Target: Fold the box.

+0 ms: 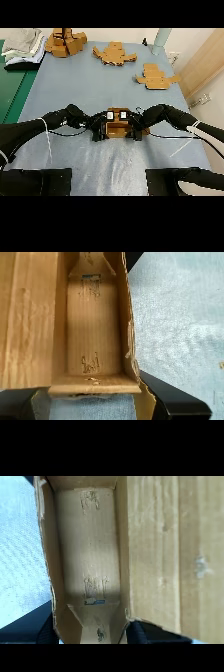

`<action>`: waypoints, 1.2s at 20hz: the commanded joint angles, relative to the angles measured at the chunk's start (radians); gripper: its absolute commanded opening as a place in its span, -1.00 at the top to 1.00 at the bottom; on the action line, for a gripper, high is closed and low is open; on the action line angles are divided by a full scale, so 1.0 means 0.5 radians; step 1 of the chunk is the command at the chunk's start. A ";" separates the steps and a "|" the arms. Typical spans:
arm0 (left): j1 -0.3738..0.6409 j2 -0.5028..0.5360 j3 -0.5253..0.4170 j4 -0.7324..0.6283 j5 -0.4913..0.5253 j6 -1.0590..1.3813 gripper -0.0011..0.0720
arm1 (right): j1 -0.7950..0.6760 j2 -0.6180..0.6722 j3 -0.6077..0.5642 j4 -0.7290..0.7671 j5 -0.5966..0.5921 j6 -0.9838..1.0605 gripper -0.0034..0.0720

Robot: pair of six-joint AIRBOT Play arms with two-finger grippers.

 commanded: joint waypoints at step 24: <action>-0.030 -0.006 0.006 0.021 0.017 -0.001 -0.47 | 0.000 0.000 0.001 0.000 0.000 0.002 -0.27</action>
